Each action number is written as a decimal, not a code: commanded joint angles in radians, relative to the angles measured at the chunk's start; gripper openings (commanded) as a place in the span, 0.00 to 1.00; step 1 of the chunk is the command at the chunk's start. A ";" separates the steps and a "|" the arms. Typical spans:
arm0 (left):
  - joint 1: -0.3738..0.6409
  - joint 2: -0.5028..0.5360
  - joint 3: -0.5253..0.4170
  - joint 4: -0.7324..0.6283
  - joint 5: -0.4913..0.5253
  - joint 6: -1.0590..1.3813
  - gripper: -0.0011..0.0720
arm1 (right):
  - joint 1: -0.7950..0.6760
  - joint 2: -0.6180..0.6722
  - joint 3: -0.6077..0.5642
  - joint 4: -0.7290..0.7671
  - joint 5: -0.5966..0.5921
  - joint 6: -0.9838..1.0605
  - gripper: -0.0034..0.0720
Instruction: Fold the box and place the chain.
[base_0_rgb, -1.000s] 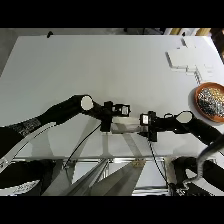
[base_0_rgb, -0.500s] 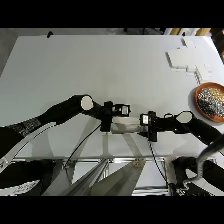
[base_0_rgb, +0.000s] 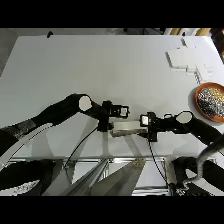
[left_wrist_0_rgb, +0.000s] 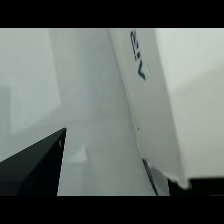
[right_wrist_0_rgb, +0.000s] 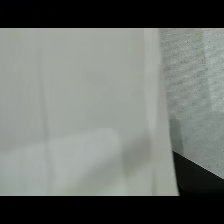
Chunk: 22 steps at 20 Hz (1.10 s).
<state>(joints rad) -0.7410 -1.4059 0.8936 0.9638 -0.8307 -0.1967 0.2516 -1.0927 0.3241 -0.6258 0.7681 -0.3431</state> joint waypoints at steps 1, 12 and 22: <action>0.001 0.039 0.001 0.131 -0.025 -0.114 0.91 | 0.000 0.000 0.000 0.002 -0.001 0.002 0.50; -0.003 0.319 0.001 0.258 -0.152 -0.406 0.37 | 0.000 0.000 0.000 0.002 -0.001 0.002 0.50; -0.300 0.177 0.000 0.174 -0.037 -0.484 0.02 | 0.000 0.000 0.000 0.002 0.000 0.002 0.50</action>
<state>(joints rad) -0.9630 -1.1873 0.8932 1.1484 -0.9878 -0.6296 0.2512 -1.0931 0.3241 -0.6235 0.7704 -0.3412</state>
